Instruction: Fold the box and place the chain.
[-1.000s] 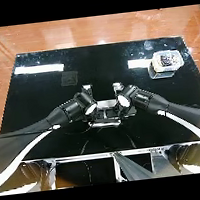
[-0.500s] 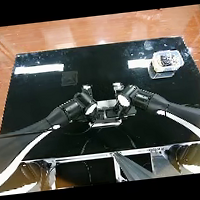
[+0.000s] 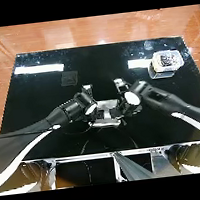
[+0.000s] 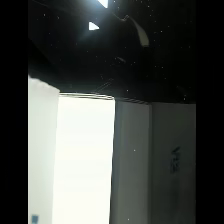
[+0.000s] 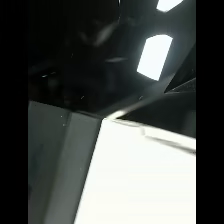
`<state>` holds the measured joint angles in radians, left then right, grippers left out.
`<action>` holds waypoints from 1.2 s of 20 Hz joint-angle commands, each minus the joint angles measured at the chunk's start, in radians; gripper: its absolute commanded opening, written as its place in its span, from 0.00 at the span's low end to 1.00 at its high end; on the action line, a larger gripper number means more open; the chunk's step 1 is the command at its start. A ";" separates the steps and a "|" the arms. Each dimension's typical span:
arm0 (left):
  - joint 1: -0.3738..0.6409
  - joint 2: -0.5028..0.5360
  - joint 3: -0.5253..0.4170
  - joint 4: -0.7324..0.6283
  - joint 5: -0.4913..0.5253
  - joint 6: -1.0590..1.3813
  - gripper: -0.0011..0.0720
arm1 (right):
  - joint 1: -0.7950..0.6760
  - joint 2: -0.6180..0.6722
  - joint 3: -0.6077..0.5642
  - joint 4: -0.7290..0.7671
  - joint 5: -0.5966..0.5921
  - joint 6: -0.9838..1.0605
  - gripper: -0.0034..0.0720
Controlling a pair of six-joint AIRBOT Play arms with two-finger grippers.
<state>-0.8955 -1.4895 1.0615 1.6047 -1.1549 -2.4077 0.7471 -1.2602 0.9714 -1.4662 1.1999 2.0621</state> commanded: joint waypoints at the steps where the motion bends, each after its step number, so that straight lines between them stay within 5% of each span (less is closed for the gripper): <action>1: 0.000 0.000 0.000 -0.001 -0.002 0.000 0.04 | -0.021 0.185 0.001 -0.055 0.055 -0.085 0.61; 7: 0.000 0.000 0.000 -0.001 -0.001 0.000 0.04 | -0.198 0.381 0.001 -0.330 0.136 -0.094 0.61; 10: 0.000 0.000 0.000 -0.001 -0.001 0.000 0.04 | -0.363 0.379 0.001 -0.352 -0.008 -0.189 0.61; 11: 0.000 0.000 0.000 -0.001 0.001 0.000 0.04 | -0.420 0.377 0.001 -0.349 -0.068 -0.189 0.71; 12: 0.000 0.000 0.000 -0.001 0.003 0.000 0.04 | -0.482 0.367 0.001 -0.348 -0.126 -0.190 0.96; 13: 0.000 0.000 0.000 -0.001 0.003 0.000 0.04 | -0.539 0.348 0.001 -0.345 -0.171 -0.190 0.95; 17: 0.000 0.000 0.000 -0.001 0.011 -0.001 0.04 | -0.720 0.180 0.055 -0.279 -0.238 -0.193 0.95; 23: 0.001 0.000 0.000 -0.001 0.020 -0.006 0.04 | -0.879 -0.203 0.360 -0.052 -0.205 -0.181 0.90; 24: 0.000 0.000 0.000 -0.001 0.020 -0.006 0.04 | -0.881 -0.263 0.417 -0.052 -0.178 -0.177 0.81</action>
<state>-0.8955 -1.4895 1.0615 1.6035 -1.1427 -2.4115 -0.0864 -1.3632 1.2530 -1.5864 0.9901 1.8698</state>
